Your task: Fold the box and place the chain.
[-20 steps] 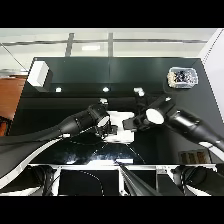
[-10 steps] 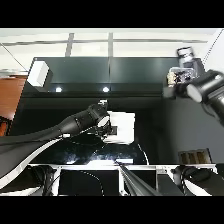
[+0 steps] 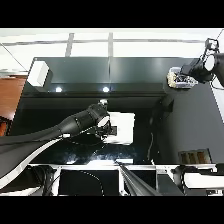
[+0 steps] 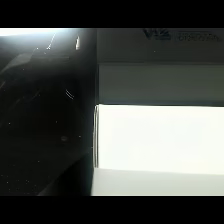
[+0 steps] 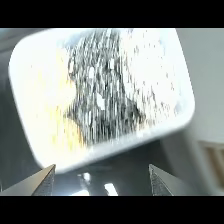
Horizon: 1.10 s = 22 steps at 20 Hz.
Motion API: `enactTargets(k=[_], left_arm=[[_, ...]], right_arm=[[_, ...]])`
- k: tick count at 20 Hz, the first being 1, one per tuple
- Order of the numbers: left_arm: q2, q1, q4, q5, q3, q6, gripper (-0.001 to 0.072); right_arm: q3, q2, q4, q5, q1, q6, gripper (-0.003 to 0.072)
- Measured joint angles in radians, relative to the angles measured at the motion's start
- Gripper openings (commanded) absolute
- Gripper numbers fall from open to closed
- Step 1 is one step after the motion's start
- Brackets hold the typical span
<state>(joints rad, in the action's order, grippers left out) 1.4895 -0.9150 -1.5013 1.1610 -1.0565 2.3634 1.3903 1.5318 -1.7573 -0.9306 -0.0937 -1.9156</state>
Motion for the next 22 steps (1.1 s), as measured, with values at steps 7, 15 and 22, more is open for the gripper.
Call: enactTargets(k=[7, 15, 22], left_arm=[[0.000, 0.000, 0.000, 0.000, 0.000, 0.000, 0.0031], [0.000, 0.000, 0.000, 0.001, 0.000, 0.000, 0.0031], [0.000, 0.000, -0.001, 0.001, 0.000, 0.000, 0.0032]], right_arm=[[0.300, 0.300, 0.115, -0.067, -0.060, 0.043, 0.0539], [0.352, 0.408, 0.130, -0.098, -0.067, 0.054, 0.0289], [0.417, 0.411, 0.188, -0.226, -0.084, 0.113, 0.0040]])
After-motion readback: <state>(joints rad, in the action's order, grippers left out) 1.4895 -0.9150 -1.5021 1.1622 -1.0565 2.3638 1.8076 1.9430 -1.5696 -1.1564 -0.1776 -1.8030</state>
